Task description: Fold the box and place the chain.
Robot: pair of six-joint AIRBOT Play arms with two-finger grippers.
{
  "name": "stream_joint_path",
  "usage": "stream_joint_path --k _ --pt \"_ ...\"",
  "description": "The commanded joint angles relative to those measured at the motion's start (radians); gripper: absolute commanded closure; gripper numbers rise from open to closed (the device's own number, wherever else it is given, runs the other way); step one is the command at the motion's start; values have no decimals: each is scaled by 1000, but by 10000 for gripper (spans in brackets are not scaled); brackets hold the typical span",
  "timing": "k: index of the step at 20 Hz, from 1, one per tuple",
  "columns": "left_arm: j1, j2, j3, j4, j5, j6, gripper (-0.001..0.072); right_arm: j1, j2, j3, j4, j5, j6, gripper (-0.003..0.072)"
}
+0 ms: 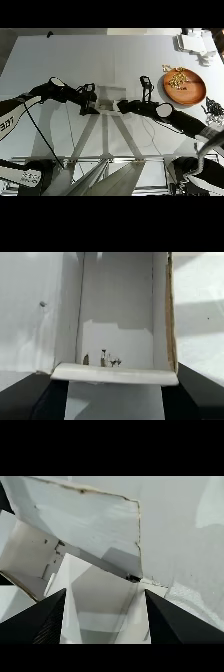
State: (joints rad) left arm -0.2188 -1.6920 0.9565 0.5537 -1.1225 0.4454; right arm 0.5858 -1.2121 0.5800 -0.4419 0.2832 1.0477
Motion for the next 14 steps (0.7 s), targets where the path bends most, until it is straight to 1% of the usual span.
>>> stream_joint_path --k 1,3,6,7,9,11,12,13,14 --pt "0 0 0 -3 0 0 271 1 -47 5 -47 32 35 119" --pt "0 0 0 -3 0 0 271 1 -89 13 -90 27 80 120" --pt "0 0 0 -3 0 0 271 1 -99 29 -100 -8 82 121" --pt "0 0 0 -3 0 0 271 1 -99 40 -106 -10 82 137" --pt "0 0 0 -3 0 0 271 1 -99 72 -132 20 82 141" --pt "0 0 0 -3 0 0 271 1 -99 114 -200 92 92 141" --pt "0 0 0 -3 -1 0 271 1 -99 134 -254 121 143 141" --pt "0 0 0 -3 -1 0 271 1 -100 151 -326 146 232 141" --pt "0 0 0 -3 -1 0 271 1 -103 170 -430 179 348 141"
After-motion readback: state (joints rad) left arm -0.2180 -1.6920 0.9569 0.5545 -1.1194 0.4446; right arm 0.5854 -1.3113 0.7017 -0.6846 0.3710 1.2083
